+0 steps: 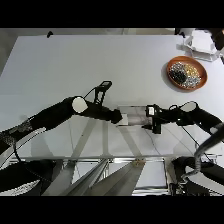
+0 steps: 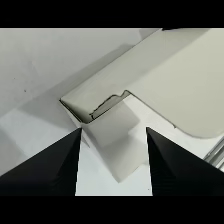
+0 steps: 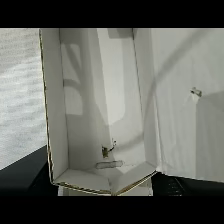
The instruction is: Fold the box and place the chain.
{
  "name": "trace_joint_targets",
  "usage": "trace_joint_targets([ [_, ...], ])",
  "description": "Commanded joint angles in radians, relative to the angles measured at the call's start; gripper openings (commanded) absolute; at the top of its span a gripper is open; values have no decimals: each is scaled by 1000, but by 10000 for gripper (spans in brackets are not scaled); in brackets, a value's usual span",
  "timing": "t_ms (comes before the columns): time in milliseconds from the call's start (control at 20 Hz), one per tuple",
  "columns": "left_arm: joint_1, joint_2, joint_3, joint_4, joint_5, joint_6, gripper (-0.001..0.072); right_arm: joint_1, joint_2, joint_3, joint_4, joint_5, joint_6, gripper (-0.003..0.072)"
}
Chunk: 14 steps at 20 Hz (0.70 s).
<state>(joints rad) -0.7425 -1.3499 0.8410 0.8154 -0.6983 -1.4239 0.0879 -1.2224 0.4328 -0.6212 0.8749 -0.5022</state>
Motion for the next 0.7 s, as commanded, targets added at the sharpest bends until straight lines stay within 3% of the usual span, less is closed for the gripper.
trace_joint_targets([
  [0, -31, -30, 43, 160, -37, -161, 452, 0, 0, 0, 0, 0, 0, 302],
  [650, -107, -132, 210, 312, -134, -480, 442, 0, 0, 0, 0, 0, 0, 302],
])
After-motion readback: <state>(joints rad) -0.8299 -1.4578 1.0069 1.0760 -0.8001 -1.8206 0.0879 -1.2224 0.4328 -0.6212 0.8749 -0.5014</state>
